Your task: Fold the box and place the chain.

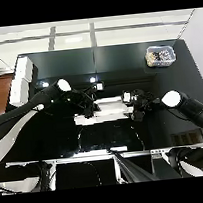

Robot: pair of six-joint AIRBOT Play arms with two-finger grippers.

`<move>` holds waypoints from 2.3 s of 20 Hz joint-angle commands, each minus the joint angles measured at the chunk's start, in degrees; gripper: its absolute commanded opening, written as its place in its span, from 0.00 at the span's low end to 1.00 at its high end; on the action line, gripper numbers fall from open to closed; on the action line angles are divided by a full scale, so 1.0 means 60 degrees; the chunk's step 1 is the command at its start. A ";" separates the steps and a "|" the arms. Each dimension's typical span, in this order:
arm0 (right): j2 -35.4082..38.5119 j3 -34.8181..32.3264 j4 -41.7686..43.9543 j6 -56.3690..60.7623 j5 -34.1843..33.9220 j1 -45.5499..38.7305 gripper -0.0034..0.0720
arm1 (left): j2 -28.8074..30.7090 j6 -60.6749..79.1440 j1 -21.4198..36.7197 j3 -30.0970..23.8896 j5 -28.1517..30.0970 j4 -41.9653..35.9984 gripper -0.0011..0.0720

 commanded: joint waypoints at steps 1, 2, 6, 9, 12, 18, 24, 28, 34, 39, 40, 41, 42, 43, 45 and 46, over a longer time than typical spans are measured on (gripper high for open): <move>-0.0532 0.0015 0.1526 -0.1271 0.0040 -0.0066 0.96 | -0.0004 0.0073 -0.0011 0.0004 0.0076 0.0051 0.05; -0.0692 0.0015 0.1832 -0.1545 0.0040 -0.0066 0.96 | -0.0004 0.0076 -0.0029 0.0004 0.0291 0.0211 0.05; -0.1093 0.0015 0.2051 -0.1759 0.0350 -0.0066 0.96 | -0.0004 0.0270 -0.0025 0.0004 0.0736 0.0266 0.05; -0.1337 0.0015 0.2204 -0.2004 0.0729 -0.0066 0.96 | -0.0004 0.0295 -0.0025 0.0004 0.0452 0.0266 0.05; -0.1483 0.0015 0.2302 -0.2350 0.0725 -0.0182 0.96 | -0.0004 0.0291 -0.0025 0.0004 0.0306 0.0266 0.05; -0.1971 0.0015 0.2076 -0.2994 0.0980 -0.0546 0.96 | -0.0004 0.0284 -0.0025 0.0004 0.0244 0.0262 0.05; -0.2324 0.0025 0.1912 -0.3370 0.1049 -0.0539 0.96 | -0.0004 0.0251 -0.0029 0.0004 0.0237 0.0259 0.05; -0.2335 0.0025 0.1716 -0.3275 0.0954 -0.0412 0.96 | -0.0004 0.0251 -0.0029 0.0004 0.0237 0.0255 0.05; -0.2477 0.0164 0.1384 -0.2626 0.0594 -0.0182 0.96 | -0.0004 0.0248 -0.0029 0.0004 0.0229 0.0219 0.05; -0.2477 0.0164 0.1381 -0.2688 0.0761 -0.0266 0.93 | -0.0004 0.0240 -0.0025 0.0004 0.0233 0.0222 0.05; -0.2477 0.0164 0.1388 -0.2736 0.0845 -0.0302 0.93 | -0.0004 0.0240 -0.0025 0.0004 0.0233 0.0222 0.05; -0.2477 0.0164 0.1370 -0.2736 0.0841 -0.0302 0.93 | -0.0004 0.0240 -0.0025 0.0004 0.0237 0.0222 0.05; -0.2477 0.0164 0.1370 -0.2732 0.0841 -0.0302 0.93 | -0.0004 0.0240 -0.0029 0.0004 0.0237 0.0222 0.05; -0.2477 0.0164 0.1370 -0.2732 0.0838 -0.0302 0.93 | -0.0004 0.0240 -0.0025 0.0004 0.0237 0.0222 0.05; -0.2477 0.0164 0.1373 -0.2732 0.0834 -0.0302 0.93 | -0.0004 0.0240 -0.0025 0.0004 0.0237 0.0222 0.05; -0.2477 0.0164 0.1373 -0.2732 0.0831 -0.0302 0.93 | -0.0004 0.0240 -0.0025 0.0004 0.0237 0.0222 0.05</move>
